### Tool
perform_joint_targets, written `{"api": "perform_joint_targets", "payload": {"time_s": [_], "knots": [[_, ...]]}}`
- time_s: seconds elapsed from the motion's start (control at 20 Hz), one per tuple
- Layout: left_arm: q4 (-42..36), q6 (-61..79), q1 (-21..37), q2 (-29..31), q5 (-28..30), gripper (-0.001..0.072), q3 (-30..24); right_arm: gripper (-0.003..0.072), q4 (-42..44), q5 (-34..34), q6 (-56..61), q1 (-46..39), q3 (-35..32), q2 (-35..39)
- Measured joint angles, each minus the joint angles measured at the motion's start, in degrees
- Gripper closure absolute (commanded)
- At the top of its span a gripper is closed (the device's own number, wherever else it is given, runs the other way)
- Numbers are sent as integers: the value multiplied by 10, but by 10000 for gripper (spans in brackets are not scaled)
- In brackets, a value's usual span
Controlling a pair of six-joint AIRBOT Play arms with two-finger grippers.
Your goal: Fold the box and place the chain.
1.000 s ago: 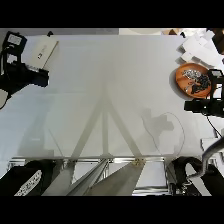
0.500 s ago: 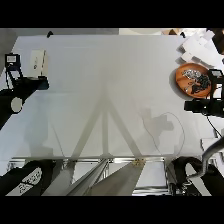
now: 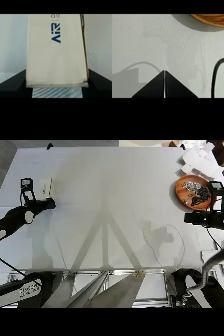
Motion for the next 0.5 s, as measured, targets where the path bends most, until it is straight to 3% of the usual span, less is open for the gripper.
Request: {"api": "perform_joint_targets", "payload": {"time_s": [0.15,0.2,0.25,0.3,0.5], "knots": [[0,0,0,-19,5,419,0,677,0,0,0,0,0,0],[0,0,0,-21,5,320,0,677,0,0,0,0,0,0],[0,0,0,-23,5,135,0,677,0,0,0,0,0,0],[3,3,0,-25,-3,-1,0,677,0,0,0,0,0,0],[3,4,-2,-7,-22,7,-1,677,0,0,0,0,0,0]]}}
